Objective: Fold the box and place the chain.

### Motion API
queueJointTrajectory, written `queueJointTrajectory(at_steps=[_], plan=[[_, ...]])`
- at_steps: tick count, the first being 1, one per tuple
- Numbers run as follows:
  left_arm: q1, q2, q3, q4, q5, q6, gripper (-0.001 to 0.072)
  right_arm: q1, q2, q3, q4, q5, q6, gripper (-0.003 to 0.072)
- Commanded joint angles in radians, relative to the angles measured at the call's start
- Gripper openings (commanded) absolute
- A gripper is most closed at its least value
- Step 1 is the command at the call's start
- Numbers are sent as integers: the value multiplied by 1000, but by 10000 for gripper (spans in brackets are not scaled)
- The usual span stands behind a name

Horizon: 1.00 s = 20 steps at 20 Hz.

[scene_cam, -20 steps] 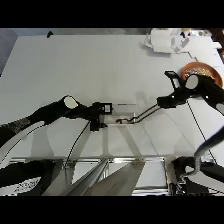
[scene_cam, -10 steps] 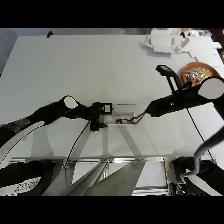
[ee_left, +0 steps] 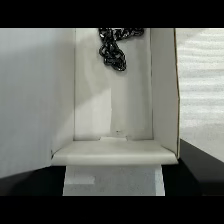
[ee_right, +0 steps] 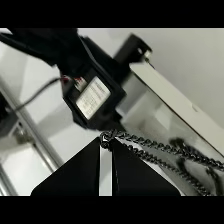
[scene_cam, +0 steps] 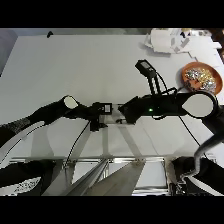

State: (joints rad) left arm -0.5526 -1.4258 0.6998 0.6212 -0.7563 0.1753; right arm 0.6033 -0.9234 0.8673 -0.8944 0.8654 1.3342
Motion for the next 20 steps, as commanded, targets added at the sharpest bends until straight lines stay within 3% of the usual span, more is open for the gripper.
queueJointTrajectory(at_steps=[1,14,20], plan=[[0,0,0,0,0,0,210,52,-11,1,54,-125,-1,8],[0,0,0,0,0,0,210,77,-264,1,-48,-43,28,14],[0,1,0,-2,-4,0,210,43,-190,1,-51,-57,29,9]])
